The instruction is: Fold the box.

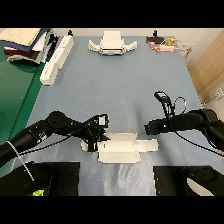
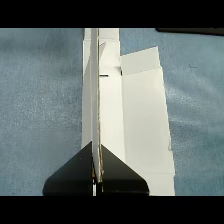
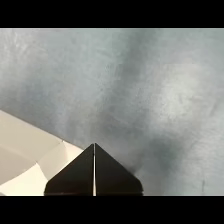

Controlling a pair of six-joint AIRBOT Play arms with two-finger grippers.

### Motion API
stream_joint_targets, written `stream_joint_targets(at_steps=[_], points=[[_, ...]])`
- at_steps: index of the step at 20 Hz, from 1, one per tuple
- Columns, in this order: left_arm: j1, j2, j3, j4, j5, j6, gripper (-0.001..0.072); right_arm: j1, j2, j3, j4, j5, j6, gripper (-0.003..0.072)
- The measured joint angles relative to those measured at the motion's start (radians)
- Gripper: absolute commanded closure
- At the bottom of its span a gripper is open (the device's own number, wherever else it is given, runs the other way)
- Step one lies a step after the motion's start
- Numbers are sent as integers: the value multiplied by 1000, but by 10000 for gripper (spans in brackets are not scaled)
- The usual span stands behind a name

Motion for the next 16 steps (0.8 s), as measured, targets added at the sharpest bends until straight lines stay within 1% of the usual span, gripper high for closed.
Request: stream_joint_targets(at_steps=[3, 5, 7, 9, 10, 11, 12, 13, 14, 15, 16], points=[[0, 0, 0, 0, -1, 0, 696, 31, 23, 0, 31, -86, -5, 682], [0, 0, 0, 0, -2, 0, 696, 89, 57, -1, 42, -141, -8, 683], [0, 0, 0, 0, -2, 0, 696, 185, 103, -2, 48, -177, -8, 683], [0, 0, 0, 0, -2, 0, 696, 320, 156, -1, 48, -202, 3, 683], [0, 0, 0, 0, -2, 0, 696, 407, 183, -2, 40, -208, 15, 667], [0, 0, 0, 0, -2, -1, 696, 493, 206, -2, 22, -215, 32, 480], [0, 0, 0, 0, -2, -1, 696, 587, 224, -2, -10, -214, 47, 234], [0, 0, 0, 0, -2, -1, 696, 678, 235, -7, -55, -201, 56, 100], [0, 0, 0, 0, -2, -1, 696, 753, 237, -15, -107, -180, 63, 17], [0, 0, 0, 0, -2, -1, 696, 818, 232, -27, -169, -148, 69, -18], [0, 0, 0, 0, -2, -1, 696, 874, 215, -44, -238, -107, 72, -18]])
